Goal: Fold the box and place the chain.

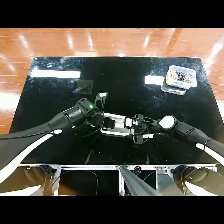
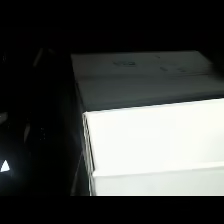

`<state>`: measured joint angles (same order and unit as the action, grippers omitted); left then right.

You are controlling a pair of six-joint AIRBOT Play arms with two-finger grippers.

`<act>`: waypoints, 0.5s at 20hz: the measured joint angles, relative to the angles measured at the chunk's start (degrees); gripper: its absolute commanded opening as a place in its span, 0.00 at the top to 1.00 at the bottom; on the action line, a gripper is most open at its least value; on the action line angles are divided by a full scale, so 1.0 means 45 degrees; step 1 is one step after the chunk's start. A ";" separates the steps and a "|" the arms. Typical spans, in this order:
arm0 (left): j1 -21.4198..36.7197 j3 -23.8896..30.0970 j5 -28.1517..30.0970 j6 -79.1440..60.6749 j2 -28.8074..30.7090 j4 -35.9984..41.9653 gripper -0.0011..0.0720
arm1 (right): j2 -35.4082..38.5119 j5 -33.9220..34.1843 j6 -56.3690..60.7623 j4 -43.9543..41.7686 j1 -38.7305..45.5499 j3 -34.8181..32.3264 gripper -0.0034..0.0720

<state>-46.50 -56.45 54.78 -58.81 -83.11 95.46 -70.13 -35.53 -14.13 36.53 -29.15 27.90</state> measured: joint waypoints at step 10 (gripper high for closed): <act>0.0000 -0.0015 0.0083 0.0170 -0.0243 0.0039 0.90 | 0.0000 0.0000 0.0015 -0.0005 0.0000 0.0000 0.23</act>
